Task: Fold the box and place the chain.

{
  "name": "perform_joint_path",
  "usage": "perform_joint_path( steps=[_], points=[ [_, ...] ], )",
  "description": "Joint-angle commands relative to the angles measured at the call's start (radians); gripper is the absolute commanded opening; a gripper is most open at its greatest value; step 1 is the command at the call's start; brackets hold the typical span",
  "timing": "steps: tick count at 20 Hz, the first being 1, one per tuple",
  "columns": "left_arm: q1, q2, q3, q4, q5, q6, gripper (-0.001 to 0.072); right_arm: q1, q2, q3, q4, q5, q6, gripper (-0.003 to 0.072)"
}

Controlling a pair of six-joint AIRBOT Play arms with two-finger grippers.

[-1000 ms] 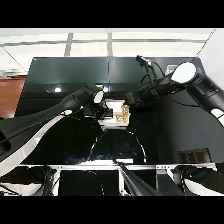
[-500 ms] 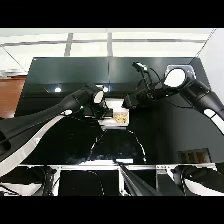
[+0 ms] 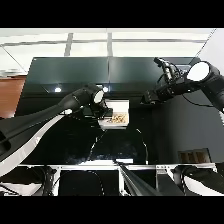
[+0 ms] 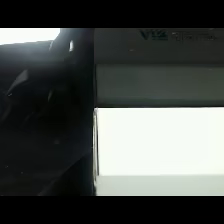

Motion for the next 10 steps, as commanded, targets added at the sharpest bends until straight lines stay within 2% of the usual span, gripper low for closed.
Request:
perform_joint_path(
  steps=[1,3,4,5,6,7,10],
  points=[
    [-0.001,0.001,0.019,0.000,-0.013,-0.061,0.0028,-0.015,0.005,0.000,-0.016,0.013,0.001,0.0380],
    [-0.001,0.001,0.019,-0.003,-0.014,-0.088,0.0030,-0.015,0.005,0.000,-0.023,0.014,0.001,0.0380],
    [-0.002,0.002,0.020,-0.011,-0.016,-0.088,0.0058,-0.015,0.005,0.000,-0.024,0.014,0.001,0.0379],
    [-0.001,0.006,0.020,-0.018,-0.020,-0.087,0.0214,-0.015,0.005,0.000,-0.023,0.014,0.002,0.0380],
    [-0.001,0.017,0.020,-0.015,-0.019,-0.087,0.0400,-0.015,0.005,0.000,-0.023,0.014,0.002,0.0380],
    [-0.001,0.034,0.020,-0.011,-0.015,-0.087,0.0473,-0.015,0.005,0.000,-0.023,0.014,0.002,0.0380],
    [-0.001,0.115,0.020,0.063,-0.027,-0.010,0.0474,-0.015,0.005,0.000,-0.023,0.007,0.002,0.0380]
  ],
)
